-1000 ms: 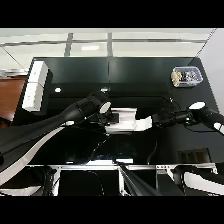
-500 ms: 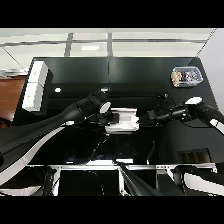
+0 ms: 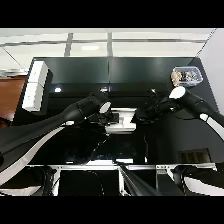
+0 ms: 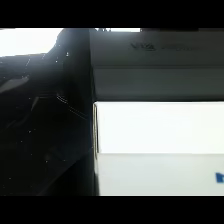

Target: Fold the box and place the chain.

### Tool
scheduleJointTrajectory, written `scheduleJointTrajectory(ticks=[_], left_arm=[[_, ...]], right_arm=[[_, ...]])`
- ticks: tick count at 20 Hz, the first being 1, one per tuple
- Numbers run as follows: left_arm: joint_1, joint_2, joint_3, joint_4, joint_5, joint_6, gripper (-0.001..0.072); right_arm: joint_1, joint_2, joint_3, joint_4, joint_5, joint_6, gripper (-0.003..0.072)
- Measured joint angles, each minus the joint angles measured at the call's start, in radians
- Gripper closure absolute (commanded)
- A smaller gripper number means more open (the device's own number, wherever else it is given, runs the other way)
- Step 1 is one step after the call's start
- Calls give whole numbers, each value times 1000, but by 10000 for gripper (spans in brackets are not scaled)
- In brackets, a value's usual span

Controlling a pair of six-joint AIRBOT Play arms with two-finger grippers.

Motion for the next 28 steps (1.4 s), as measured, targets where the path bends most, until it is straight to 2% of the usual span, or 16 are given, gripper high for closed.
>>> scheduleJointTrajectory(ticks=[5,6,14,18,28], left_arm=[[0,0,0,-7,4,0,686],[0,0,0,-7,4,0,686],[0,0,0,-7,5,0,686],[0,0,0,-6,5,0,686],[0,0,0,-8,4,2,686]], right_arm=[[146,0,61,-240,-54,250,347],[174,0,68,-290,-69,303,384],[364,-4,114,-670,-110,698,383],[395,-5,120,-715,-111,761,383],[397,27,118,-680,-73,702,383]])
